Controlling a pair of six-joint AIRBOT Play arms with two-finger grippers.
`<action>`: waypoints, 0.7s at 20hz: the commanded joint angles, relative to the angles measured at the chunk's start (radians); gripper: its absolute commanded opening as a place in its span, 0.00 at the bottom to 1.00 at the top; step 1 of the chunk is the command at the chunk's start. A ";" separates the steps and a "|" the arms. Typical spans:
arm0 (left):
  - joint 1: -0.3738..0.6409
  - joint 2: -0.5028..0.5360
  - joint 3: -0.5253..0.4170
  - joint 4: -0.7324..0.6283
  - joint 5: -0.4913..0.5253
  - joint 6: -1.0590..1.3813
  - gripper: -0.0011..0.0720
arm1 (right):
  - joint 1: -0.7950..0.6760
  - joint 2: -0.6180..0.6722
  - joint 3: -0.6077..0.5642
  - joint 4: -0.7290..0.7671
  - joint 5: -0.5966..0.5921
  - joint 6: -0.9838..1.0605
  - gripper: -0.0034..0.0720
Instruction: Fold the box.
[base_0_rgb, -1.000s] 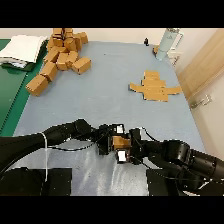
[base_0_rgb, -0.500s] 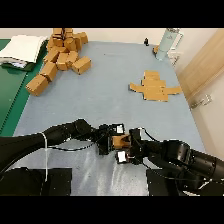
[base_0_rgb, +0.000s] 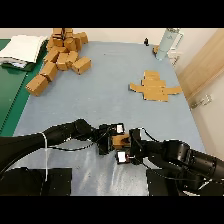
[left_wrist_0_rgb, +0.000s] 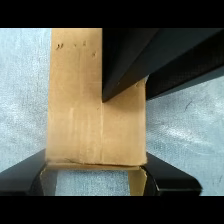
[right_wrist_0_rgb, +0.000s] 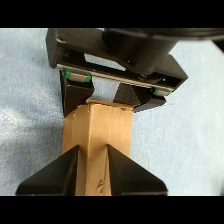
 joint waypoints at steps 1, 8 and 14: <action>0.000 0.000 0.000 0.000 -0.002 0.001 0.60 | 0.000 0.007 0.001 0.011 0.000 0.000 0.38; 0.000 0.000 0.000 0.000 -0.002 0.001 0.60 | 0.000 0.030 0.001 0.011 0.000 0.000 0.25; 0.000 0.000 0.000 0.000 -0.002 0.001 0.60 | 0.000 0.032 0.004 0.004 0.000 0.000 0.25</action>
